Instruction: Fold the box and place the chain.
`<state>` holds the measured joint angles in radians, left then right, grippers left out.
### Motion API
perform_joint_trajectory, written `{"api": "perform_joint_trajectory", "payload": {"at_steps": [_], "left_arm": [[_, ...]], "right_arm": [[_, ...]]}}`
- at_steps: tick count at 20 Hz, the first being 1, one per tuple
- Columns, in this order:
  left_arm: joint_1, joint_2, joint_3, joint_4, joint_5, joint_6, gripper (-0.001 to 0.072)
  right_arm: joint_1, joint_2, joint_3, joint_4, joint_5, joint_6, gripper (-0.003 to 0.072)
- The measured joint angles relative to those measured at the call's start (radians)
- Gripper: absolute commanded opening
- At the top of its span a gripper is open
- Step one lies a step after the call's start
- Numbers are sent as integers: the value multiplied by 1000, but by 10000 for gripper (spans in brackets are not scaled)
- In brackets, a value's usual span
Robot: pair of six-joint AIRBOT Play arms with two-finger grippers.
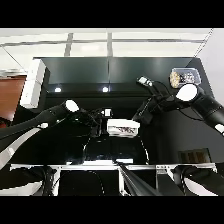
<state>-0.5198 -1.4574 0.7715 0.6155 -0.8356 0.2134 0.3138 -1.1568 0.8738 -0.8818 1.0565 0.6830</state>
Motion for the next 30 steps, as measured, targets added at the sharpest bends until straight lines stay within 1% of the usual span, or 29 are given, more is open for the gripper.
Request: {"api": "perform_joint_trajectory", "payload": {"at_steps": [8, 13, 15, 19, 25, 26, 27, 29, 30], "left_arm": [[-1, 0, 0, 1, -2, 0, 339], [-1, 0, 0, 1, -3, -1, 340], [-1, 0, 0, 1, -3, -1, 341], [-1, 0, 0, 2, -3, -1, 341], [-1, 0, 0, 2, -3, -1, 340], [-1, 0, 0, 2, -3, 0, 341], [-1, 0, 0, 2, -3, -1, 340], [-1, 0, 0, 1, -3, -2, 340], [-1, 0, 0, 1, -3, -2, 341]], "right_arm": [[93, -22, 3, -29, 21, -215, 717], [105, 14, -2, -35, 56, -232, 717], [108, 19, -28, -33, 25, -230, 717], [120, 25, -81, 8, -32, -290, 717], [146, 26, -100, 0, -79, -320, 711], [147, 26, -101, -1, -88, -321, 514], [149, 26, -101, -4, -97, -322, 428], [150, 27, -102, -5, -108, -322, 425], [151, 27, -102, -5, -111, -320, 333]]}}
